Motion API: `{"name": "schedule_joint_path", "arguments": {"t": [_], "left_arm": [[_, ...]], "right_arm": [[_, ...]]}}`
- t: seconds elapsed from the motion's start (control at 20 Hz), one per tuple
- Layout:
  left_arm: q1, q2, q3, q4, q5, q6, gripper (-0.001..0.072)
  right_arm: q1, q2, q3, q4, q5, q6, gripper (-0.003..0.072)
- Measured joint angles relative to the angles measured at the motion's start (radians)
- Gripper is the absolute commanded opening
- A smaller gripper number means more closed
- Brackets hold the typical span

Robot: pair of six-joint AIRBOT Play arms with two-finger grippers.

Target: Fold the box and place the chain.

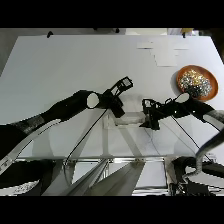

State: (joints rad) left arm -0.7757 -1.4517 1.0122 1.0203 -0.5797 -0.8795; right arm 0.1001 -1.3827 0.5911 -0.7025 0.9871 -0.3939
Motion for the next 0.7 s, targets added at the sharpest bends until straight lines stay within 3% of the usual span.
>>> {"name": "schedule_joint_path", "arguments": {"t": [0.35,0.7], "left_arm": [[0.003,0.152,-0.034,0.099,-0.227,0.071,0.0009],[0.025,0.172,-0.190,0.109,-0.278,0.201,0.0037]], "right_arm": [[0.000,0.000,0.000,0.000,0.000,0.000,0.0298],[0.000,0.000,0.000,0.000,0.000,0.000,0.0298]]}}
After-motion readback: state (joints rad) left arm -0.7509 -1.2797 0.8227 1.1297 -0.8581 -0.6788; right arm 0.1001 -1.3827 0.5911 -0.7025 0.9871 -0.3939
